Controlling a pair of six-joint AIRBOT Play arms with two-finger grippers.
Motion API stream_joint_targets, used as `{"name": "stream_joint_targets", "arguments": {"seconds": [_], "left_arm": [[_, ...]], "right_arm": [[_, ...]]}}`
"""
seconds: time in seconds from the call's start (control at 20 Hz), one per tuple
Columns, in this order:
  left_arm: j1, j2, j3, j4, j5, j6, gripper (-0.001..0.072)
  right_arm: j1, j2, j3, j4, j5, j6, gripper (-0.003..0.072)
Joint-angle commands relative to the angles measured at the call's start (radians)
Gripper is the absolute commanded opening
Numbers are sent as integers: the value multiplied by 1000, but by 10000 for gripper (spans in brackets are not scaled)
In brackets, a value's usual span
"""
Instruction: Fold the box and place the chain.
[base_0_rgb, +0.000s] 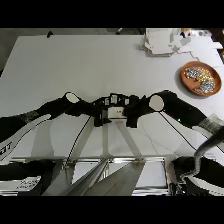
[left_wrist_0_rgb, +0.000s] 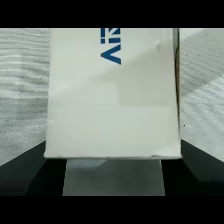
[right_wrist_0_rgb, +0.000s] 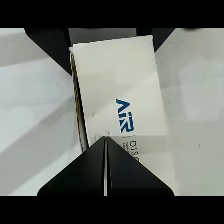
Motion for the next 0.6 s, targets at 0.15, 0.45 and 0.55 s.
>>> {"name": "stream_joint_targets", "arguments": {"seconds": [0.15, 0.45, 0.55], "left_arm": [[-1, 1, 0, 0, 0, -1, 272], [-1, 1, 0, -1, 0, -1, 272], [-1, 1, 0, 0, 0, -1, 272]], "right_arm": [[1, -28, -1, 7, 37, -5, 11], [1, -29, -2, 7, 37, -18, 12], [1, -26, -2, 7, 33, -17, 12]]}}
